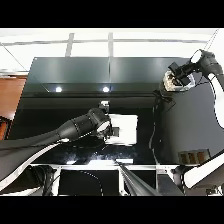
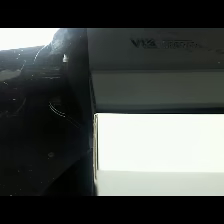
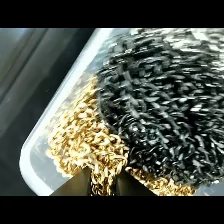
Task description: Fold the box and place the chain.
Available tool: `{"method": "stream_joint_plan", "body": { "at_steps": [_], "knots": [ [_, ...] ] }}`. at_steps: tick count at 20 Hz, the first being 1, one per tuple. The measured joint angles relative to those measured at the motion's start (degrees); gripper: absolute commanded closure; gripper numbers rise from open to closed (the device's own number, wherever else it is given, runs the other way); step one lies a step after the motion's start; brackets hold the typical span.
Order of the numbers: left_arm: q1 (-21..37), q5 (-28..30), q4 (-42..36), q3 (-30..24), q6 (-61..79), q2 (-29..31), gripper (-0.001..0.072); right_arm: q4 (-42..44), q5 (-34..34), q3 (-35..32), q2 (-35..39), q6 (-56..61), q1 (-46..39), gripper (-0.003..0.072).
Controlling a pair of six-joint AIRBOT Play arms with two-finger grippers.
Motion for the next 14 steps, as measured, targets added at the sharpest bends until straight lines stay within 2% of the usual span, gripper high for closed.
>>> {"method": "stream_joint_plan", "body": {
  "at_steps": [6, 14],
  "knots": [
    [0.00, 0.00, 0.00, 0.00, 0.02, 0.00, 0.0682, 0.07, 2.19, 0.52, 6.49, -15.10, -0.66, 0.0678],
    [0.00, 0.00, 0.00, 0.00, 0.02, 0.00, 0.0682, 1.68, 8.81, 0.59, 23.91, -46.51, -0.22, 0.0678]
  ]
}}
